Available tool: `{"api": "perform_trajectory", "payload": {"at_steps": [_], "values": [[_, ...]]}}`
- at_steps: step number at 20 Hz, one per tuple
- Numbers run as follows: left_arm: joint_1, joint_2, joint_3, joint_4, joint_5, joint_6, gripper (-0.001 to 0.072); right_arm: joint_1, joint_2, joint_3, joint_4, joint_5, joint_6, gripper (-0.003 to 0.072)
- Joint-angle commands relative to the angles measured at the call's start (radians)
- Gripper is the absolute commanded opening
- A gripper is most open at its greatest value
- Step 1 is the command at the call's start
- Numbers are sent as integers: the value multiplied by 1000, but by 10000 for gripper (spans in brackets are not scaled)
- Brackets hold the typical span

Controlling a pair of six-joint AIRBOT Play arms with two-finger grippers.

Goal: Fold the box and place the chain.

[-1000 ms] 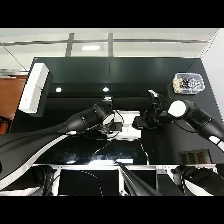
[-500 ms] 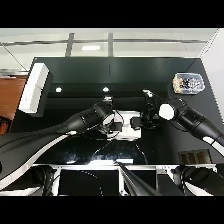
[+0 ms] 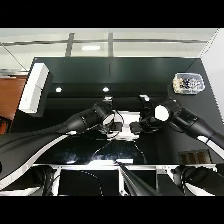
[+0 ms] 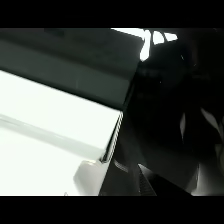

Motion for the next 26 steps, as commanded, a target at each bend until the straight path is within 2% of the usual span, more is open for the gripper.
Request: {"api": "perform_trajectory", "payload": {"at_steps": [1, 3, 4, 6, 9, 12, 13, 14, 23, 24, 26], "values": [[1, 0, 0, 0, 0, -1, 30, 26, -43, 2, -2, -37, 56, 488], [1, 0, 0, 0, 0, -1, 30, 26, -43, 18, -11, -48, 89, 483], [1, 0, 0, 0, 0, -1, 29, 26, -43, 33, -23, -43, 97, 355], [1, 0, 0, 0, 0, -1, 30, 26, -47, 64, -33, -31, 131, 356], [1, 0, 0, 0, 0, -1, 30, 26, -84, 97, -72, 56, 181, 356], [1, 0, 0, 0, 0, -1, 30, 43, -100, 97, -120, 72, 267, 356], [1, 0, 0, 0, 0, -1, 30, 56, -104, 97, -148, 74, 294, 341], [1, 0, 0, 0, 0, -1, 29, 72, -111, 97, -168, 80, 309, 270], [1, 0, 0, 0, 0, -1, 30, 103, -129, 97, -195, 41, 361, 264], [1, 0, 0, 0, 0, -1, 29, 103, -132, 97, -198, 38, 363, 205], [1, 0, 0, 0, 0, -1, 29, 103, -137, 97, -193, 27, 366, 193]]}}
